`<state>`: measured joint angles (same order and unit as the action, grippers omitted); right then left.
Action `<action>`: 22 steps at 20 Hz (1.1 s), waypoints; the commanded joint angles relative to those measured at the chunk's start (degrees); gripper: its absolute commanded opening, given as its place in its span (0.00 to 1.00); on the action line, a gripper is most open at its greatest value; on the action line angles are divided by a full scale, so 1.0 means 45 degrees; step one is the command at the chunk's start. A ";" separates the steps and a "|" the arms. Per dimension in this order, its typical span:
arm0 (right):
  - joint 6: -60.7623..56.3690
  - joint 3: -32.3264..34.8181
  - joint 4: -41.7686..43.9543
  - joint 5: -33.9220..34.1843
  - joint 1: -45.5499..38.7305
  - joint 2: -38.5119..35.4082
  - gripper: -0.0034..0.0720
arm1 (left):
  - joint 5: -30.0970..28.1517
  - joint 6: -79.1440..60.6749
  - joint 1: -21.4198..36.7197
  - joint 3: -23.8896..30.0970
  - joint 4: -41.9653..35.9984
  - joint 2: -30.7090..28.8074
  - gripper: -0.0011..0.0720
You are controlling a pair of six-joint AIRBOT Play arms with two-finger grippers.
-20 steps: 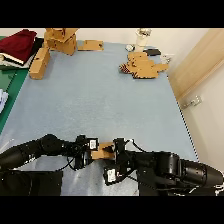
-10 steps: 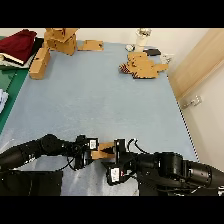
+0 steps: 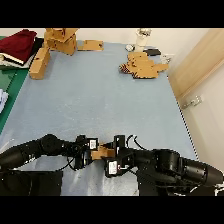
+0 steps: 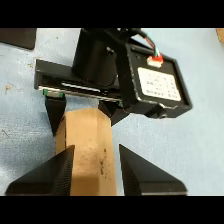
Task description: Fold the box.
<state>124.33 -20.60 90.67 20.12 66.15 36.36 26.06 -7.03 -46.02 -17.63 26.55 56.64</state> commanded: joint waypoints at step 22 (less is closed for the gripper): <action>0.0044 -0.0010 -0.0044 -0.0141 0.0005 0.1088 0.65 | -0.0005 0.0000 0.0010 -0.0010 0.0005 0.0005 0.84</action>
<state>124.53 -20.60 90.43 19.46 66.11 41.01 26.06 -7.03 -46.02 -17.63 26.55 56.64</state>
